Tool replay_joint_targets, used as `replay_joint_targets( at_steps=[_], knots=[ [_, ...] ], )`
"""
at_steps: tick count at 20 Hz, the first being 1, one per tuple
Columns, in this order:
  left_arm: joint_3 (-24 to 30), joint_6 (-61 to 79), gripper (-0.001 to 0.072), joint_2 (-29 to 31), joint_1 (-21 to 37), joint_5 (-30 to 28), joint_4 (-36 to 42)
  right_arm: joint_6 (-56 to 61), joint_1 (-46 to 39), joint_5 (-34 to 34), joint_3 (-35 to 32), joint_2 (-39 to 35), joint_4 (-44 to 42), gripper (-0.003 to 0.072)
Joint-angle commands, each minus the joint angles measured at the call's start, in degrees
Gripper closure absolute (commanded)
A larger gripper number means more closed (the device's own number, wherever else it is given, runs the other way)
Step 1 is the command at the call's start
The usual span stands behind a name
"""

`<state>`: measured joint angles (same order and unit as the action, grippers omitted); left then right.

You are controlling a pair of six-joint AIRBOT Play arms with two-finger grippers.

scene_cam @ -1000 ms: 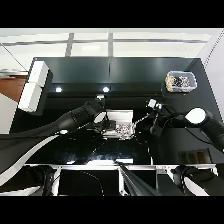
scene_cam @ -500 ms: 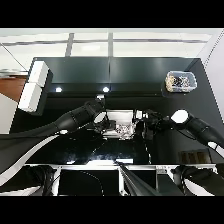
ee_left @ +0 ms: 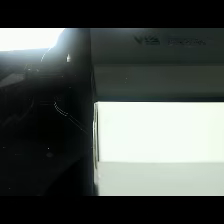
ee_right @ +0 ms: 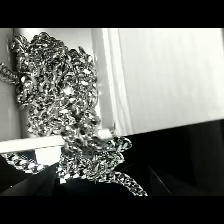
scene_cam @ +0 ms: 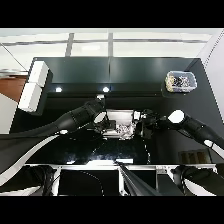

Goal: Fold the box and place the chain.

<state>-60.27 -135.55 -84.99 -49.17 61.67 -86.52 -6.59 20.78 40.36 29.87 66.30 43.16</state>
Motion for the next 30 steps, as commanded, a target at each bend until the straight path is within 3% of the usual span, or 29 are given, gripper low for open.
replay_joint_targets(
  at_steps=[1,5,8,10,12,13,19,24,27,30],
  knots=[
    [-0.02,0.07,0.0679,0.0,0.04,-0.11,-0.04,-0.13,0.07,-0.59,-0.02,0.11,-0.22,-0.0006],
    [-0.02,0.07,0.0679,0.0,0.04,-0.07,-0.02,-0.13,1.66,-0.7,-0.02,1.2,-1.25,-0.0006],
    [-0.02,0.09,0.0678,0.0,0.04,-0.07,-0.02,-0.09,2.93,-1.4,-0.02,1.92,-1.16,0.0106],
    [-0.02,0.07,0.0678,0.0,0.04,-0.07,-0.02,-0.09,2.93,-0.61,0.0,1.92,-0.35,0.0498],
    [-0.02,0.07,0.0679,0.0,0.04,-0.07,-0.02,0.24,2.91,-0.57,0.0,1.9,1.38,0.054],
    [-0.02,0.07,0.0678,0.0,0.04,-0.07,-0.02,0.61,2.91,-0.57,0.0,1.9,2.19,0.0622],
    [-0.02,0.07,0.0679,0.0,0.04,-0.07,0.0,8.74,1.42,-0.79,0.0,-2.03,3.89,0.0645],
    [-0.02,0.07,0.0679,0.0,0.04,0.0,0.02,20.35,-4.92,1.7,1.01,-12.94,5.31,0.0647],
    [-0.02,0.07,0.0679,0.0,0.04,0.0,0.02,26.64,-5.53,6.69,5.18,-19.82,5.29,0.0647],
    [-0.02,0.07,0.0678,0.0,0.04,0.02,0.02,33.55,-5.55,13.44,13.53,-23.85,4.87,0.0648]
  ],
)
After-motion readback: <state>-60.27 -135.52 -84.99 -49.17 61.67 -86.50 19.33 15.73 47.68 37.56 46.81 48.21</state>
